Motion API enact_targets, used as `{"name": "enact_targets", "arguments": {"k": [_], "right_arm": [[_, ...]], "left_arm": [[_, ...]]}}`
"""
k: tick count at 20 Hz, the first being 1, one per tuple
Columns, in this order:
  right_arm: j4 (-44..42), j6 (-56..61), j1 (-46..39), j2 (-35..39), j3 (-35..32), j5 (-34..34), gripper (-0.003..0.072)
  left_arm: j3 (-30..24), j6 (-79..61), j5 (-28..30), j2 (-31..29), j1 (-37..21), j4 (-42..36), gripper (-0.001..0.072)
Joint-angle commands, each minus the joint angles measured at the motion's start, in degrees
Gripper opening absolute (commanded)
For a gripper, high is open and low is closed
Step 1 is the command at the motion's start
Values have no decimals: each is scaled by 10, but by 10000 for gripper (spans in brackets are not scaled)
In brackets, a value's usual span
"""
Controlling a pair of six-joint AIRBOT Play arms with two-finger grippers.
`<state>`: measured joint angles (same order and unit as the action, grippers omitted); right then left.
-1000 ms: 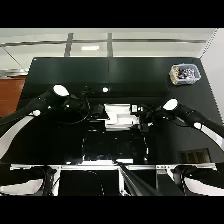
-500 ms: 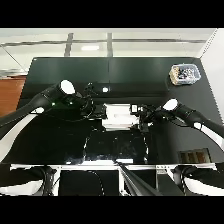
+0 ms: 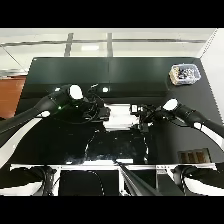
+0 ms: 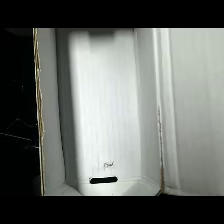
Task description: Fold the box and place the chain.
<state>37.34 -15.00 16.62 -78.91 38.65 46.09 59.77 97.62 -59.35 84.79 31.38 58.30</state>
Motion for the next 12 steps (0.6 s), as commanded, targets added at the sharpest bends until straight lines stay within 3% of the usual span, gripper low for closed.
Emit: {"name": "enact_targets", "arguments": {"k": [1, 5, 10, 12], "right_arm": [[0, 0, 0, 0, 0, 0, 135], [0, 0, 0, 0, 0, 0, 135], [0, 0, 0, 0, 0, 0, 135], [0, 0, 0, 0, 0, 0, 135]], "left_arm": [[2, 78, 14, 1, 30, 75, 341], [42, 171, 5, 20, 67, 159, 340], [114, 282, -76, 69, 123, 266, 340], [122, 320, -83, 77, 137, 278, 340]]}}
